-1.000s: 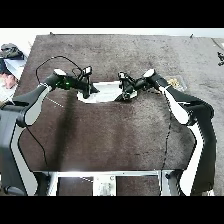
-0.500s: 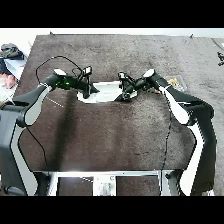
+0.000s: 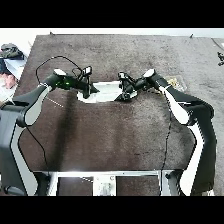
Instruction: Fold the box and place the chain.
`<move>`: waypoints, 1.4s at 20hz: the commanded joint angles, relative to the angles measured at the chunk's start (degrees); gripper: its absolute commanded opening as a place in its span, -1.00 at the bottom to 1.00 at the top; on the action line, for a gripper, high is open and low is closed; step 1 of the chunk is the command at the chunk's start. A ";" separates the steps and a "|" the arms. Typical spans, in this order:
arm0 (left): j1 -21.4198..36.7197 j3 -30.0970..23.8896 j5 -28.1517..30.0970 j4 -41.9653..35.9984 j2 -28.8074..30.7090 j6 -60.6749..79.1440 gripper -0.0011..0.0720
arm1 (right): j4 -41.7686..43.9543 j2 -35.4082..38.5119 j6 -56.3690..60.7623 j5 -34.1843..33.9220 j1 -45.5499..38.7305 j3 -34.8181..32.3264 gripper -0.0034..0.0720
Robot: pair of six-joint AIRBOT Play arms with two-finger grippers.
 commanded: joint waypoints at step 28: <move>9.46 14.03 -29.86 -2.60 0.04 -14.62 -0.95 | 0.02 -0.04 0.00 0.00 -0.04 0.02 -0.47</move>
